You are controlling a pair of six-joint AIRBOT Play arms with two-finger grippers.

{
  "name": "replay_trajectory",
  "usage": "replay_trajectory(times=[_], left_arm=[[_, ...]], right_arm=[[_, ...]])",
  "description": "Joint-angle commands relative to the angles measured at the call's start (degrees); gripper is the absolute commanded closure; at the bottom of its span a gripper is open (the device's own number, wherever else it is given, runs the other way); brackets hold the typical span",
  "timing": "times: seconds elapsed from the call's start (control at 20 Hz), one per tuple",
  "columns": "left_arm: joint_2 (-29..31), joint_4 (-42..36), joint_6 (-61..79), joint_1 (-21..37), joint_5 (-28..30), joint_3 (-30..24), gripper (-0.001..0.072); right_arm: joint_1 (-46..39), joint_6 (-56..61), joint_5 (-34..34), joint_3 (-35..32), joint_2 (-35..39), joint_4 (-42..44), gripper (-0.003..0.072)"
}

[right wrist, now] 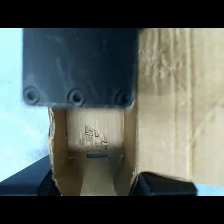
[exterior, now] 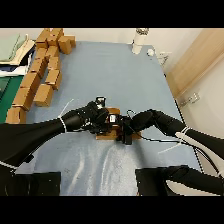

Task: Fold the box.

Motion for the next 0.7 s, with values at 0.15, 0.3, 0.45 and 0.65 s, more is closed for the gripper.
replay_trajectory(times=[0.15, 0.3, 0.45, 0.65], left_arm=[[0.1, 0.3, -0.9, 1.3, -6.7, 0.9, 0.0237], [0.1, 0.0, -0.9, 2.5, -8.5, 2.3, 0.0237], [0.1, -0.2, -0.9, 2.8, -8.4, 4.0, 0.0238], [-0.2, 0.0, -0.9, 3.2, -8.5, 4.1, 0.0239]], right_arm=[[0.0, 0.3, 0.0, 0.0, 0.0, 0.2, 0.0192], [0.0, 0.3, 0.0, 0.0, 0.0, 0.2, 0.0192], [0.0, 0.3, 0.0, 0.0, 0.0, 0.2, 0.0192], [0.0, 0.3, 0.0, 0.0, 0.0, 0.2, 0.0192]])
